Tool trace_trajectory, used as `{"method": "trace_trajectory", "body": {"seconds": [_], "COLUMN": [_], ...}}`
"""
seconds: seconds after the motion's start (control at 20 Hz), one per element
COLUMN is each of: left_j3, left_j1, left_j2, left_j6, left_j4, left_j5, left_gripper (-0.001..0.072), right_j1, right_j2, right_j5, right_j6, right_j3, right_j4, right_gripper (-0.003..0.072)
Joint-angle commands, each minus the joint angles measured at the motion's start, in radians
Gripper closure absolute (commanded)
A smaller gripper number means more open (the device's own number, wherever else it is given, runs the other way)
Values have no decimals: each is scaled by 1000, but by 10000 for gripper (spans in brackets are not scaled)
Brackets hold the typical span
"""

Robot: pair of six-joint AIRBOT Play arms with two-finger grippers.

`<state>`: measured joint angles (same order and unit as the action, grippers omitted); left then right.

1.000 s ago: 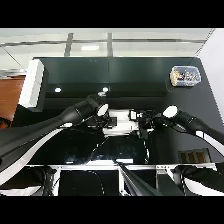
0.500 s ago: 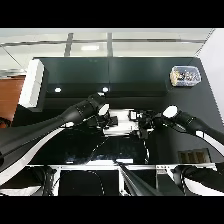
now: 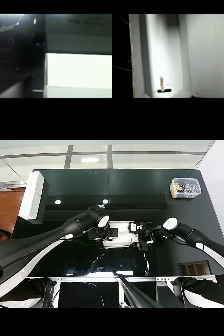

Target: Fold the box and place the chain.

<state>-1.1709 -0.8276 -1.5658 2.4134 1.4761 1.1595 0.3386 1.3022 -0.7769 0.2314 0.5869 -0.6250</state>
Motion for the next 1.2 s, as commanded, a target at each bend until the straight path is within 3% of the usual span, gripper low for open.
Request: {"method": "trace_trajectory", "body": {"seconds": [0.0, 0.2, 0.25, 0.3, 0.35, 0.7, 0.95, 1.15], "left_j3": [0, 0, 0, -1, -1, -1, -1, -1], "left_j1": [0, 0, 3, 5, 6, 16, 21, 21], "left_j2": [1, 1, 1, 2, 3, 7, 7, 7], "left_j6": [-4, -5, -5, -5, -15, -81, -84, -92], "left_j4": [-24, -13, -13, -11, -10, 14, 37, 38], "left_j5": [0, 3, 11, 20, 22, 13, 13, 20], "left_gripper": [684, 681, 680, 681, 681, 680, 680, 680], "right_j1": [0, 0, 0, 0, 0, 0, 0, 0], "right_j2": [0, 0, -1, -3, -7, -154, -160, -152], "right_j5": [0, -2, 4, 3, -3, -81, 50, 8], "right_j6": [0, -13, -90, -120, -120, -150, -117, -95], "right_j3": [0, 0, 0, 1, 1, 1, 0, 0], "right_j4": [0, 0, 6, 2, -4, -147, -143, -143], "right_gripper": [629, 604, 429, 189, 84, 86, 87, 87]}}
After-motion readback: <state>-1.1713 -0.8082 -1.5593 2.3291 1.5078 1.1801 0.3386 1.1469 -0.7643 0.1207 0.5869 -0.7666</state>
